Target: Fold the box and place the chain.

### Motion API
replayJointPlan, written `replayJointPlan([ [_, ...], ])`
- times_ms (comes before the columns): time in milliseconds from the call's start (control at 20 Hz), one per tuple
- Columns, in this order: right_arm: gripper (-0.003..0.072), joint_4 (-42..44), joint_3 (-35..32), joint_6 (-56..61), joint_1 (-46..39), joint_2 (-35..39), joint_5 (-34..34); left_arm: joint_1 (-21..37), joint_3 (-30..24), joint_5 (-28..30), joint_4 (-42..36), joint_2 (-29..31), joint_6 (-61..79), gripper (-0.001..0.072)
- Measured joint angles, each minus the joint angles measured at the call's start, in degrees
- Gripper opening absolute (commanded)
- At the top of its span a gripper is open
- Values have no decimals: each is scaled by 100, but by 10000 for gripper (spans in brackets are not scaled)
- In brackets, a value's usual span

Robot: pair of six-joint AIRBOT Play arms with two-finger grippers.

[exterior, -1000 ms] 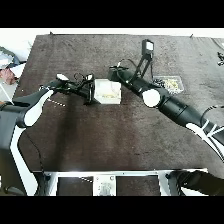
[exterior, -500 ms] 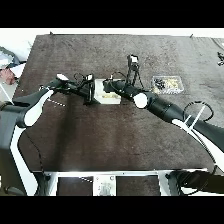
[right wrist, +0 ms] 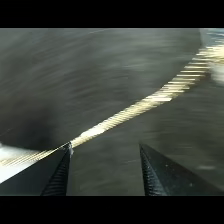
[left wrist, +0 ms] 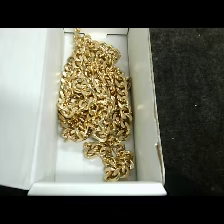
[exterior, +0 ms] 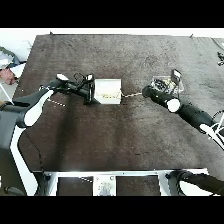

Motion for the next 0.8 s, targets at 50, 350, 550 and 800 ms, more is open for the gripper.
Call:
replayJointPlan([
  [50, 473, -2, -48, 129, -142, -129, -120, 0, 0, 0, 0, -2, 0, 464],
  [350, 384, 2, 522, 428, -396, -1257, -448, 0, 0, 0, 0, -2, 2, 464],
  [550, 82, 13, 1196, 474, -417, -1950, -511, 0, 0, 2, -2, 0, 2, 464],
  [800, -12, 90, 1687, 426, -212, -2039, -328, 0, 0, 0, 0, 0, 2, 464],
])
